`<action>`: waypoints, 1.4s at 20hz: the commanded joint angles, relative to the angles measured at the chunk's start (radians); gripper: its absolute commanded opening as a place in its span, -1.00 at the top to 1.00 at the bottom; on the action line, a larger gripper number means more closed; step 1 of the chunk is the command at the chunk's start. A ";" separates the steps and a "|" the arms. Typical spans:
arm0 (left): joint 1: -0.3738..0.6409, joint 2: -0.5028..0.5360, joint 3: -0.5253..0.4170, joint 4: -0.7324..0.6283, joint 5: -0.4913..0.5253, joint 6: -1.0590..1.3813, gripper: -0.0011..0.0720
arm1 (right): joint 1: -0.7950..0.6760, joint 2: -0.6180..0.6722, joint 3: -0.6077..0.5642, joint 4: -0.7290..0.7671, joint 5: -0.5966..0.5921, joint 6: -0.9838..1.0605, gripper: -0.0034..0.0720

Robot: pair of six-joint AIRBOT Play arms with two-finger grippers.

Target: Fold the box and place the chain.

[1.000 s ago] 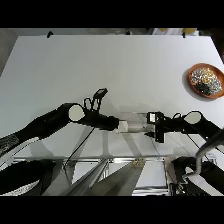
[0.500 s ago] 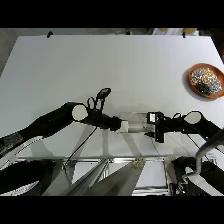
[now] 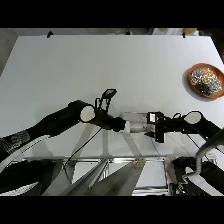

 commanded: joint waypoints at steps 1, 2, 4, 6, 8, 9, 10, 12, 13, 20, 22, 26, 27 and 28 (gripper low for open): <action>-0.019 -0.006 0.014 0.047 -0.006 -0.079 0.11 | 0.000 0.001 0.000 0.000 0.000 0.000 -0.17; -0.024 -0.012 0.022 0.062 -0.011 -0.098 0.11 | 0.000 0.001 0.000 0.000 0.000 0.000 -0.17; -0.037 -0.026 0.040 0.078 -0.024 -0.122 0.11 | 0.000 0.001 0.000 0.000 0.000 0.000 -0.17; -0.052 -0.048 0.069 0.100 -0.039 -0.144 0.11 | 0.000 0.001 0.000 0.000 0.000 0.000 -0.17; -0.063 -0.077 0.108 0.136 -0.068 -0.189 0.11 | 0.000 0.001 0.000 0.000 0.000 0.000 -0.17; -0.070 -0.092 0.126 0.157 -0.085 -0.217 0.11 | 0.000 0.001 0.000 0.000 0.000 0.000 -0.17; -0.074 -0.105 0.144 0.181 -0.099 -0.246 0.11 | 0.000 0.001 0.000 0.000 0.000 0.000 -0.17; -0.082 -0.129 0.180 0.222 -0.131 -0.270 0.11 | 0.000 0.001 0.000 0.000 0.000 0.000 -0.17; -0.084 -0.143 0.200 0.248 -0.163 -0.278 0.11 | 0.000 0.001 0.000 0.000 0.000 0.000 -0.17; -0.088 -0.237 0.333 0.335 -0.319 -0.404 0.11 | 0.000 0.001 0.000 0.000 0.000 0.000 -0.17; -0.091 -0.270 0.374 0.335 -0.363 -0.459 0.11 | 0.000 0.001 0.000 0.000 0.000 0.000 -0.17; -0.116 -0.326 0.409 0.365 -0.398 -0.557 0.12 | 0.000 0.001 0.000 0.000 0.000 0.000 -0.17; -0.121 -0.337 0.409 0.372 -0.406 -0.575 0.12 | 0.000 0.001 0.000 0.000 0.000 0.000 -0.17; -0.126 -0.348 0.408 0.373 -0.411 -0.589 0.13 | 0.000 0.001 0.000 0.000 0.000 0.000 -0.17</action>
